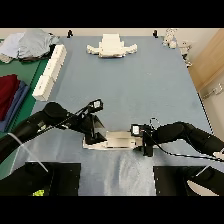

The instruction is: Fold the box.

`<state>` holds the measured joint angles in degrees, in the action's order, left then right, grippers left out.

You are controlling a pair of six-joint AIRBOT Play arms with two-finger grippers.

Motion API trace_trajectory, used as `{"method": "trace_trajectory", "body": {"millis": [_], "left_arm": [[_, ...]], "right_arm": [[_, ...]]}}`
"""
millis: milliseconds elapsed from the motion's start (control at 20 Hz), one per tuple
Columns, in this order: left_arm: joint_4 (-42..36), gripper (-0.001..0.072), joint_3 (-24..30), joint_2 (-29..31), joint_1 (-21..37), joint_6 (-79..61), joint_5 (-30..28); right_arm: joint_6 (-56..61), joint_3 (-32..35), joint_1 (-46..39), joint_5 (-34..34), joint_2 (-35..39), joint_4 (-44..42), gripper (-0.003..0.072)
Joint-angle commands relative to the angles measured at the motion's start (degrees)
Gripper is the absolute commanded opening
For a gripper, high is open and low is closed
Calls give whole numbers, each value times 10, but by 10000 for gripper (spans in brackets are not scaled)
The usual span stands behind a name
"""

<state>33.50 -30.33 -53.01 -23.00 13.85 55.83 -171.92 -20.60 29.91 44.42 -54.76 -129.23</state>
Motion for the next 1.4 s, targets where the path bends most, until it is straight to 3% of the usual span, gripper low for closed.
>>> {"method": "trace_trajectory", "body": {"millis": [0, 150, 350, 400, 450, 500, 850, 1050, 1350], "left_arm": [[103, 639, 0, 95, 31, 211, 90], [63, 639, 0, 126, 4, 311, 114], [-31, 637, 0, 89, -115, 325, -1], [-39, 482, -3, 70, -139, 327, -33], [-39, 262, -10, 46, -156, 325, -53], [-39, 241, -18, 23, -163, 322, -67], [-33, 246, -102, -124, -146, 324, -140], [-20, 245, -113, -142, -94, 358, -132], [8, 245, -112, -191, -92, 403, -97]], "right_arm": [[0, 0, 1, 0, 0, 0, 507], [0, 0, 1, 0, 0, 0, 507], [0, 0, 1, 0, 0, 0, 507], [0, 0, 1, 0, 0, 0, 507], [0, 0, 1, 0, 0, 0, 507], [0, 0, 1, 0, 0, 0, 507], [0, 0, 1, 0, 0, 0, 507], [0, 0, 1, 0, 0, 0, 507], [0, 0, 1, 0, 0, 0, 507]]}}
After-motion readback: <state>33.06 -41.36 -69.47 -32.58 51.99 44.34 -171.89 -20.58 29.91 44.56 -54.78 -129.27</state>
